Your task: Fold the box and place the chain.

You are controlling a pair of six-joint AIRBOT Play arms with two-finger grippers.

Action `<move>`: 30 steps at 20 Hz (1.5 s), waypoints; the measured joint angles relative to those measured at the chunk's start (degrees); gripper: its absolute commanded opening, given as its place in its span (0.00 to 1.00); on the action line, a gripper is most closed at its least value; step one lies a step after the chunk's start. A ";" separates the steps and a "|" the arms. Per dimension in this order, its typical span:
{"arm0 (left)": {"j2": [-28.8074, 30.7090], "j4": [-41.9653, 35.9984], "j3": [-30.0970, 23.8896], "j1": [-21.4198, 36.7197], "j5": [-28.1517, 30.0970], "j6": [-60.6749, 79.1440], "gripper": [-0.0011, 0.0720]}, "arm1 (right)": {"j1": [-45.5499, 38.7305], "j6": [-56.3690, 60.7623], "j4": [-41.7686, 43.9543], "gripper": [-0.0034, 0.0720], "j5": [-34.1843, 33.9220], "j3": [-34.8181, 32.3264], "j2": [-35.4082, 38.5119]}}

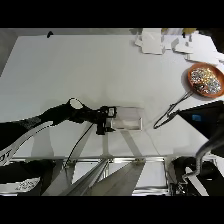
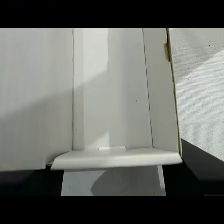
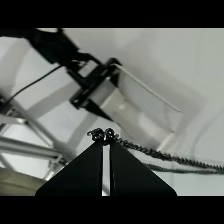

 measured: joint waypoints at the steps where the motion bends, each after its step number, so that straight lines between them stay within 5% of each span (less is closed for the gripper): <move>1: 0.00 0.00 0.00 0.00 -0.02 0.00 0.19 | 1.57 -0.28 0.76 0.06 -1.33 -2.03 0.09; 8: 0.00 0.00 0.00 0.00 -0.02 0.00 0.19 | 13.92 -4.20 -2.34 0.06 -18.97 -18.36 -2.23; 13: 0.00 0.00 0.00 0.00 -0.02 0.00 0.19 | 21.90 -5.57 -9.92 0.06 -30.56 -22.43 -12.09; 20: 0.00 0.00 0.00 0.00 -0.02 0.00 0.19 | 24.55 -5.95 -13.84 0.07 -34.58 -23.37 -26.95; 23: 0.00 0.00 0.00 0.00 -0.02 0.00 0.19 | 24.76 -4.68 -14.47 0.26 -35.47 -23.43 -30.58; 30: 0.00 0.00 0.00 0.00 -0.02 0.00 0.19 | 24.70 0.02 -18.08 0.26 -30.99 -21.16 -28.41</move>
